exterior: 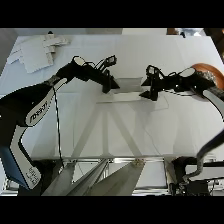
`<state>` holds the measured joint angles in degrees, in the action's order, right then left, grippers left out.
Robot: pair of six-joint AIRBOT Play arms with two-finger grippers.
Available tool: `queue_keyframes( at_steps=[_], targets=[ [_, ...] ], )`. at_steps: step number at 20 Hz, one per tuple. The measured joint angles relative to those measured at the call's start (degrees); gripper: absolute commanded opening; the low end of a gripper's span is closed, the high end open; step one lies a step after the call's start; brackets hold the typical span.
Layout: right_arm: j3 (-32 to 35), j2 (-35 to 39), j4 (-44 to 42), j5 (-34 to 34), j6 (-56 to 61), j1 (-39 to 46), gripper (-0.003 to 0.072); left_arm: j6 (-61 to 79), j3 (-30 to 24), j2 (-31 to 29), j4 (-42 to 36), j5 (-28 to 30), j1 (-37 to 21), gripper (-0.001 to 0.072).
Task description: Fold the box and place the chain.
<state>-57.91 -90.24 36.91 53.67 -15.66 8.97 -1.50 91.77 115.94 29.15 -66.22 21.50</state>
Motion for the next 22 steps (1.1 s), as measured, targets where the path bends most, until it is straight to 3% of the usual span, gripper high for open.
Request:
queue_keyframes(
  at_steps=[12,22],
  targets=[
    [-0.2,-0.3,-2.6,2.8,-3.9,1.7,0.0580,0.0,0.0,0.0,0.0,-0.1,0.0,0.0011],
    [-0.5,-2.6,-5.7,1.2,-7.8,1.8,0.0580,0.0,0.0,0.0,0.0,0.0,0.0,0.0011]
  ],
)
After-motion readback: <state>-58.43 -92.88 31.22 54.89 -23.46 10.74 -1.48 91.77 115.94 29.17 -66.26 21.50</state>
